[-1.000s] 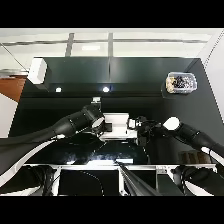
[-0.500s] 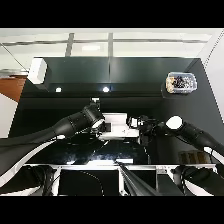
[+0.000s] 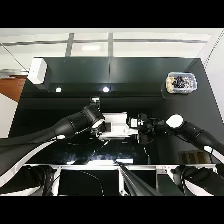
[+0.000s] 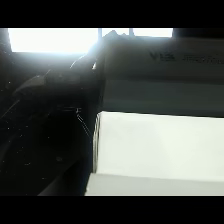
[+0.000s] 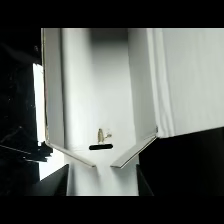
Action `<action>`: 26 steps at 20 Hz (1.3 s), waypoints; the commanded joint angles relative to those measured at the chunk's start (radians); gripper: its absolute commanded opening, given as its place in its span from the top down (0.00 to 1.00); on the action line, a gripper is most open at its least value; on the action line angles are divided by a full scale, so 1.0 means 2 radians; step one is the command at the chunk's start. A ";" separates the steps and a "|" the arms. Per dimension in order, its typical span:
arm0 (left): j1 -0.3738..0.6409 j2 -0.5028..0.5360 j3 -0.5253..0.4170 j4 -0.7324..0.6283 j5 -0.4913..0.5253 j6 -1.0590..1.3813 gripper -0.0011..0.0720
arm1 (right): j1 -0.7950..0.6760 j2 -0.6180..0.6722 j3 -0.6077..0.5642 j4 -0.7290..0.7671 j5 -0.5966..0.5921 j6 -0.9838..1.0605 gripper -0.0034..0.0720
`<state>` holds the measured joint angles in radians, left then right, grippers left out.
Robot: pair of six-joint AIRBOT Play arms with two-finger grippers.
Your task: Fold the box and place the chain.
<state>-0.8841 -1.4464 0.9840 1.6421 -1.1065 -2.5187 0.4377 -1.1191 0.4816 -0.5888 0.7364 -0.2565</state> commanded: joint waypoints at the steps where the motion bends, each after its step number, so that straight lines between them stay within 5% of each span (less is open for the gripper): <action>1: 0.000 0.000 0.000 -0.001 0.001 0.000 0.94 | 0.000 0.000 0.009 0.006 0.000 -0.006 0.39; 5: 0.000 0.000 0.000 -0.001 0.001 0.000 0.94 | 0.006 -0.001 0.009 0.006 0.012 -0.006 0.71; 26: 0.000 0.000 0.000 -0.001 0.001 0.000 0.94 | 0.053 -0.016 0.009 0.060 -0.034 0.019 0.70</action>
<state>-0.8837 -1.4464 0.9840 1.6409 -1.1042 -2.5187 0.5388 -1.1469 0.4992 -0.4717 0.6838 -0.2173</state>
